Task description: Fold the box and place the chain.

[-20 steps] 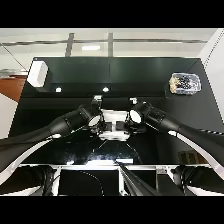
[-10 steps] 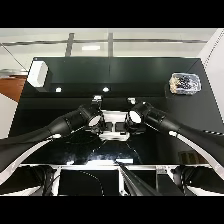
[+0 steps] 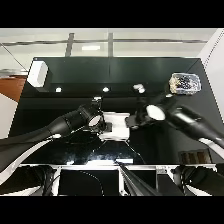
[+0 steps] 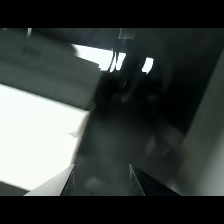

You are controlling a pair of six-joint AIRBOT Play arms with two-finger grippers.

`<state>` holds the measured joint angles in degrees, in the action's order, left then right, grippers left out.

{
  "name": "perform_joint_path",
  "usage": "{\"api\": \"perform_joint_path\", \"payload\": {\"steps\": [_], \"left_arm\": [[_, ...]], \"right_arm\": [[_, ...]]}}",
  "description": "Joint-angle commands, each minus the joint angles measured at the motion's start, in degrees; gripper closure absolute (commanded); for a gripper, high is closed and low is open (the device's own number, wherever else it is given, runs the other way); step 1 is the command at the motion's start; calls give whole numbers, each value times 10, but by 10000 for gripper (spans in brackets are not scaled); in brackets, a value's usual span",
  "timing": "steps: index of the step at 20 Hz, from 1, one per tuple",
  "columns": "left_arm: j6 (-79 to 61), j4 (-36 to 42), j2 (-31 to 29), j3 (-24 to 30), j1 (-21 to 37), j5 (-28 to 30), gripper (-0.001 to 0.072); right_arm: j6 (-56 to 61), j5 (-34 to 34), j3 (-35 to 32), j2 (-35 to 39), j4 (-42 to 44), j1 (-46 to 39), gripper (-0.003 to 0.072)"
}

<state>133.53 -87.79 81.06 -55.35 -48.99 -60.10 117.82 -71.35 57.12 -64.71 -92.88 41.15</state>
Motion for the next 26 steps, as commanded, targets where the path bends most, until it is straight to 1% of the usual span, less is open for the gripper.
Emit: {"api": "perform_joint_path", "payload": {"steps": [1,2,3,4,5,6,7,8,9,10,11,14,16,17,18,20,21,22,24,25,26], "left_arm": [[0,0,0,0,0,-2,681],[0,0,0,0,0,-1,681],[0,0,0,0,0,-1,681],[0,0,0,0,0,-1,681],[0,0,0,0,0,0,681],[0,0,0,0,0,1,681],[0,0,0,0,0,3,681],[0,0,0,0,0,5,681],[0,0,0,0,0,12,681],[0,0,0,0,0,16,681],[0,1,0,0,0,18,681],[0,4,0,0,0,11,681],[0,4,0,0,0,11,681],[0,4,0,0,0,10,681],[0,4,0,0,0,10,681],[0,4,0,0,0,11,680],[0,4,0,0,0,11,681],[0,4,0,0,0,10,680],[0,5,0,0,0,11,680],[0,5,0,0,0,10,681],[0,5,0,0,0,10,681]], "right_arm": [[-47,-8,0,89,-219,-51,277],[-47,11,-4,98,-274,-87,277],[-47,36,-7,98,-299,-131,277],[-46,79,-14,96,-298,-184,277],[-42,138,-26,94,-287,-245,276],[-40,194,-38,90,-272,-299,247],[-41,247,-42,75,-251,-352,-11],[-49,293,-40,55,-227,-390,-23],[-58,321,-30,23,-202,-423,-23],[-62,324,-5,-19,-174,-446,-22],[-73,312,26,-64,-151,-462,-21],[-80,242,150,-212,-69,-496,-21],[-90,198,219,-289,5,-515,-18],[-97,183,242,-316,24,-520,101],[-99,177,258,-338,27,-521,116],[-103,186,274,-360,21,-522,117],[-103,196,275,-366,21,-522,128],[-103,203,275,-370,20,-522,156],[-103,200,275,-380,20,-522,156],[-103,189,275,-383,20,-522,244],[-103,178,275,-382,18,-522,486]]}}
